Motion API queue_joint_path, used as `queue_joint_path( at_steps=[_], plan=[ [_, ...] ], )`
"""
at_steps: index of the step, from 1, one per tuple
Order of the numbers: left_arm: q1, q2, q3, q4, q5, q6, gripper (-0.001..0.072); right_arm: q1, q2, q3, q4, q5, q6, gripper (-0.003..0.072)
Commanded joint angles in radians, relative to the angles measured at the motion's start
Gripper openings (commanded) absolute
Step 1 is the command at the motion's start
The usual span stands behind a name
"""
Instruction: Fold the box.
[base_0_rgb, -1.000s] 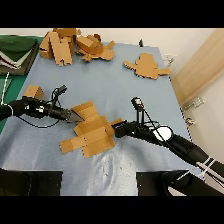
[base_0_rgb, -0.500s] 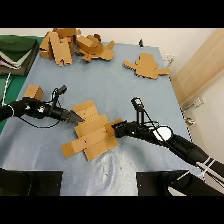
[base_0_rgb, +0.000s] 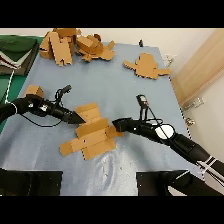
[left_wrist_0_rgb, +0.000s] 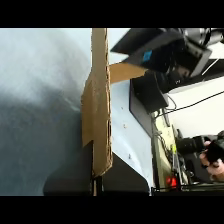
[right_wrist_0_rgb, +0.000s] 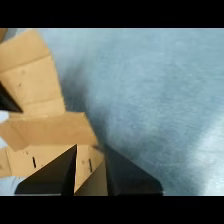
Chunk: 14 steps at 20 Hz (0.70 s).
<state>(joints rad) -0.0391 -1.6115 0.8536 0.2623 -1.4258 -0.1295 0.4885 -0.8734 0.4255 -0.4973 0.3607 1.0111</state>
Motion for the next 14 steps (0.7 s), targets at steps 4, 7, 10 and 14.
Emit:
queue_joint_path(
  at_steps=[4, 7, 10, 14],
  plan=[
    [-0.097, 0.038, 0.129, 0.04, -0.042, 0.002, 0.0016, -0.061, 0.05, 0.092, -0.015, 0.019, 0.099, 0.0277],
    [-0.178, 0.039, 0.214, 0.127, 0.061, -0.027, 0.0016, -0.061, 0.068, 0.166, -0.024, 0.19, 0.087, 0.0071],
    [-0.198, 0.039, 0.274, 0.166, 0.08, -0.044, 0.0016, -0.03, 0.069, 0.212, -0.023, 0.359, 0.097, 0.0006],
    [-0.198, 0.039, 0.277, 0.168, 0.119, 0.055, 0.0016, -0.006, 0.068, 0.208, -0.077, 0.373, 0.163, 0.0006]
  ],
)
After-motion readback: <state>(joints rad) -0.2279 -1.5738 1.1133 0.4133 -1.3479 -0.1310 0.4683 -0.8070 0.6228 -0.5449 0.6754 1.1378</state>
